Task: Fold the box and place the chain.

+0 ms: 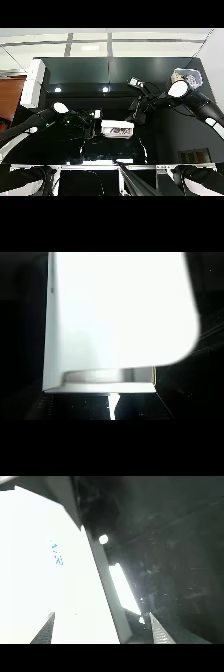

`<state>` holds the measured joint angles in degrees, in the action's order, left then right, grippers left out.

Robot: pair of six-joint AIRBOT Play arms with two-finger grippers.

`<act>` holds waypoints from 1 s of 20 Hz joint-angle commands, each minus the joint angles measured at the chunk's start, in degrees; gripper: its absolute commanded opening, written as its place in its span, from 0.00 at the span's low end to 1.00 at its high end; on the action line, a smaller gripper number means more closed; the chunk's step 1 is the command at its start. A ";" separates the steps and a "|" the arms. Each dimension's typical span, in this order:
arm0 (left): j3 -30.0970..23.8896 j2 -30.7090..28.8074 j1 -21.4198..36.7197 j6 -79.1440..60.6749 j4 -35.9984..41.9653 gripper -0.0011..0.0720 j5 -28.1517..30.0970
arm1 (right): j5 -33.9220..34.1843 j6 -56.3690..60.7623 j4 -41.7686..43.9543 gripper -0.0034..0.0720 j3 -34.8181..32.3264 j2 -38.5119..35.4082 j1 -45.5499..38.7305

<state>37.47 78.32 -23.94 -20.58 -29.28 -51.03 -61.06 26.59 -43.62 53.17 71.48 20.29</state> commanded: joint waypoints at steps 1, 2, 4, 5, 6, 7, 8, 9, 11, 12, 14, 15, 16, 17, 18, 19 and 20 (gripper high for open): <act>0.04 0.04 0.00 0.00 -0.02 0.50 0.00 | -1.64 -1.66 -2.43 0.98 0.13 0.04 2.21; 0.04 0.04 0.00 0.00 -0.02 0.50 -0.02 | -2.23 -1.75 -2.62 0.98 0.13 0.04 2.71; 0.04 0.04 0.00 0.00 -0.02 0.50 0.00 | -3.08 -1.86 -2.84 0.98 0.13 0.04 3.21; 0.04 0.04 0.00 0.00 -0.02 0.50 0.00 | -3.06 -1.84 -3.39 0.98 0.13 0.04 3.39; 0.04 0.04 0.00 0.00 -0.02 0.50 0.00 | -3.04 -1.86 -3.50 0.98 0.00 0.04 3.61; 0.04 0.04 0.00 0.00 -0.02 0.50 0.00 | -3.21 -1.86 -3.52 0.98 -0.04 0.04 3.85; 0.04 0.04 0.00 0.02 -0.02 0.50 0.00 | -3.34 -1.84 -3.43 0.98 -0.11 0.04 4.20; 0.04 0.04 0.00 0.00 -0.02 0.50 -0.02 | -3.61 -1.84 -3.41 0.98 -0.11 0.04 4.66; 0.04 0.04 0.00 0.00 -0.02 0.50 0.00 | -4.35 -1.84 -3.41 0.98 -0.11 0.04 5.88; 0.04 0.04 0.00 0.00 -0.02 0.50 0.00 | -4.50 -1.81 -3.45 0.98 -0.11 0.04 6.45; 0.04 0.04 0.00 0.00 -0.02 0.50 0.00 | -3.45 -1.79 -3.69 0.98 -0.11 0.04 7.13; 0.04 0.04 0.00 0.00 -0.02 0.50 0.00 | -2.14 -1.79 -3.67 0.98 -0.13 0.04 7.21; 0.04 0.04 0.00 0.00 -0.02 0.50 0.00 | -1.20 -1.79 -3.67 0.98 -0.13 0.04 7.21; 0.04 0.04 0.00 0.00 -0.02 0.50 0.00 | -0.52 -1.79 -3.69 0.98 -0.13 0.07 7.21; 0.04 0.04 0.00 0.00 -0.02 0.50 0.00 | -0.17 -1.79 -3.67 0.98 -0.22 0.07 7.21; 0.04 0.04 0.00 0.00 -0.02 0.50 0.00 | -0.15 -1.77 -3.65 0.98 -0.57 0.07 7.21; 0.04 0.04 0.00 0.00 -0.02 0.50 0.00 | -0.15 -1.77 -3.65 0.98 -1.09 0.09 7.21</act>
